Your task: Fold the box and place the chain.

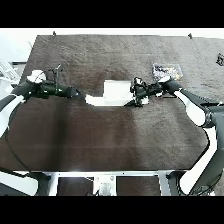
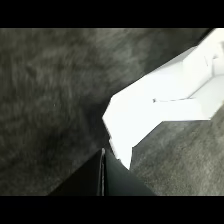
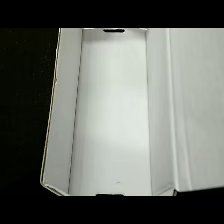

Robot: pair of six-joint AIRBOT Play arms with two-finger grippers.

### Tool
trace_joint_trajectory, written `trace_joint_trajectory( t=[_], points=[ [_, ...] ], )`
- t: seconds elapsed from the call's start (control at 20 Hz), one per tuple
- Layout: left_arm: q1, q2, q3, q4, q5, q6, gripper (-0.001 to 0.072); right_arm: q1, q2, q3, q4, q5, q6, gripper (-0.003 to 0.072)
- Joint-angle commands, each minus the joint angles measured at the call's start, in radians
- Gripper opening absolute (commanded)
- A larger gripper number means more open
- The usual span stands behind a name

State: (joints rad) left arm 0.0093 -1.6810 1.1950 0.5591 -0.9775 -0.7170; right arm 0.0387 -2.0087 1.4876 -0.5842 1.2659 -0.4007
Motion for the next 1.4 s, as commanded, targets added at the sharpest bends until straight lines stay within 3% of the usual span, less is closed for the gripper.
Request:
trace_joint_trajectory(
  t=[0.0, 0.45, 0.65, 1.0, 1.3, 1.35],
  points=[
    [-0.030, -0.030, -0.005, 0.044, 0.018, -0.100, 0.0018, 0.000, 0.000, 0.000, 0.000, 0.000, 0.000, 0.0591],
    [-0.060, -0.065, -0.004, 0.086, 0.085, -0.197, 0.0018, 0.000, 0.000, 0.000, 0.000, 0.000, 0.000, 0.0591],
    [-0.131, -0.080, 0.001, 0.089, 0.114, -0.200, 0.0018, 0.000, 0.000, 0.000, 0.000, 0.000, 0.000, 0.0591],
    [-0.238, -0.142, 0.118, 0.060, 0.095, -0.203, 0.0019, 0.000, 0.000, 0.000, 0.000, 0.000, 0.000, 0.0591],
    [-0.248, -0.142, 0.251, 0.064, 0.058, -0.199, 0.0024, 0.000, 0.000, 0.000, 0.000, 0.000, 0.000, 0.0591],
    [-0.248, -0.142, 0.265, 0.064, 0.046, -0.198, 0.0103, 0.000, 0.000, 0.000, 0.000, 0.000, 0.000, 0.0591]
  ],
)
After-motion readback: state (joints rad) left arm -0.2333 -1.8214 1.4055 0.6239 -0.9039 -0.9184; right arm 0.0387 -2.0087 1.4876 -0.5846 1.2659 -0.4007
